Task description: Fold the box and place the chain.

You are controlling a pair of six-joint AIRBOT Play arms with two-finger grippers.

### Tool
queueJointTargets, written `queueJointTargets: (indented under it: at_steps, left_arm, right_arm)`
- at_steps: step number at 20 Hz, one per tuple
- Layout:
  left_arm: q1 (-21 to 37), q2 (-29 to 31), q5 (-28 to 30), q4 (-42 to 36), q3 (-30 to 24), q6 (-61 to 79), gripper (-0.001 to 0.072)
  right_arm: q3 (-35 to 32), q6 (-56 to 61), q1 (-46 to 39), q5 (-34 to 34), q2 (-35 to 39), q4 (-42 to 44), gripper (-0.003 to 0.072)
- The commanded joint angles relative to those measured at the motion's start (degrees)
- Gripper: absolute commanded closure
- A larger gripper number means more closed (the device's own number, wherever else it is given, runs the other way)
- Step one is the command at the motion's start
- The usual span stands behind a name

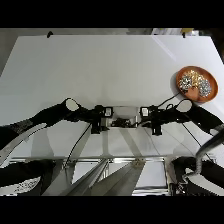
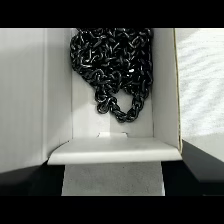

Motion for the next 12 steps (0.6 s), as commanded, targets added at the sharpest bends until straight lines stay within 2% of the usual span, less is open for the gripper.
queueJointTargets:
  at_steps: [1,7,9,12]
  left_arm:
    - [-0.04,0.00,0.02,0.00,0.02,0.02,0.0573]
    - [-0.04,0.00,0.02,0.02,0.02,0.02,0.0573]
    - [-0.04,0.00,0.00,0.00,0.02,0.02,0.0573]
    - [-0.04,0.00,0.00,0.00,0.02,0.02,0.0573]
  right_arm:
    - [-0.11,-0.26,0.33,-3.96,-1.29,0.24,0.0483]
    - [-0.20,-0.46,0.33,-4.96,-1.29,0.24,0.0533]
    - [-0.24,-0.46,0.33,-4.52,-1.29,-0.20,0.0612]
    - [-0.24,-0.46,0.33,-2.84,-1.01,-1.70,0.0669]
